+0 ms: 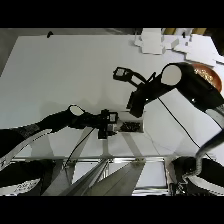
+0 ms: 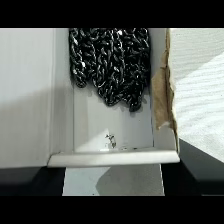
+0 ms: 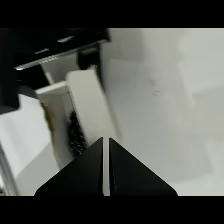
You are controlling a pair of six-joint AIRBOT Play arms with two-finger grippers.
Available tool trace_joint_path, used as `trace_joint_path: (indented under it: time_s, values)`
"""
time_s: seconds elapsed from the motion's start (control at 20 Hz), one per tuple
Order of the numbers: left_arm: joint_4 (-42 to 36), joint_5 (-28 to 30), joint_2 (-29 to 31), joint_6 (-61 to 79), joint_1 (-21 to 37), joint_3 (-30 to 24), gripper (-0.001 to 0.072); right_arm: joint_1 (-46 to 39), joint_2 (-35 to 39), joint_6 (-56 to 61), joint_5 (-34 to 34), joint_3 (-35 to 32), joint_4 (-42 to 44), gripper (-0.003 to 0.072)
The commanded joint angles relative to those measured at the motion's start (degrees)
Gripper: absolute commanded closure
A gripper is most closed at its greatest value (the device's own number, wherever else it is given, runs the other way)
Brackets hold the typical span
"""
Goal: Fold the box and place the chain.
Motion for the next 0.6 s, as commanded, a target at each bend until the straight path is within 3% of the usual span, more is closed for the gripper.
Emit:
trace_joint_path:
  time_s: [0.0, 0.1, 0.55]
  values:
    - [0.0, 0.0, 0.0, 0.0, 0.0, 0.0, 0.0368, 2.0, -0.1, -7.9, -0.8, -5.3, 5.6, 0.0606]
    - [0.0, 0.0, 0.0, 0.0, 0.0, 0.0, 0.0368, 2.6, 0.4, -8.3, -0.7, -6.8, 4.9, 0.0441]
    - [0.0, 0.0, 0.0, 0.0, 0.0, 0.0, 0.0368, 5.3, 2.1, -11.8, -1.2, -7.7, 0.8, 0.0381]
